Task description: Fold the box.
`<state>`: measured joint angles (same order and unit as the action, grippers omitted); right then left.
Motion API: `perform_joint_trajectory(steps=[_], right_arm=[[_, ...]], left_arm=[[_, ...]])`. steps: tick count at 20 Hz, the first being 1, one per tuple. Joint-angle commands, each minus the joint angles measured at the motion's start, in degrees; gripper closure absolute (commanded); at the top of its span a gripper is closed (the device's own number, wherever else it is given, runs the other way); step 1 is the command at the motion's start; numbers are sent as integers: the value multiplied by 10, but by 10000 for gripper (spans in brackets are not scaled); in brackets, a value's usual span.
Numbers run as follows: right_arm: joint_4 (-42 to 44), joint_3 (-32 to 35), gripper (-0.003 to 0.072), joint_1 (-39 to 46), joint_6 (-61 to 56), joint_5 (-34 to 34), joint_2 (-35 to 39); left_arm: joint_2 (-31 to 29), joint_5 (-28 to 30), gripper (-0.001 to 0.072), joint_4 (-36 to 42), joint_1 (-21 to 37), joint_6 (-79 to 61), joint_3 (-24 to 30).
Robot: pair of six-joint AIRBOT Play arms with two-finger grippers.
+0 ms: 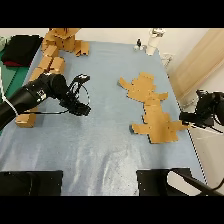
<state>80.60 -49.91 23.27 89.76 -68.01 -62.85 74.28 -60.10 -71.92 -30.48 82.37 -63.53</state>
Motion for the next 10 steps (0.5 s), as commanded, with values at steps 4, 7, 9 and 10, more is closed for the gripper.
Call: perform_joint_trajectory(steps=[4,7,9,10], right_arm=[[123,-80,229,15,98,-44,-76],[142,-131,228,49,98,-92,-123],[179,-135,228,74,131,-101,-137],[199,-135,229,85,152,-101,-142]], left_arm=[[0,3,654,2,0,0,0],[0,1,178,2,0,-3,0],[0,0,177,8,0,-3,0],[1,1,178,24,2,-5,0]])
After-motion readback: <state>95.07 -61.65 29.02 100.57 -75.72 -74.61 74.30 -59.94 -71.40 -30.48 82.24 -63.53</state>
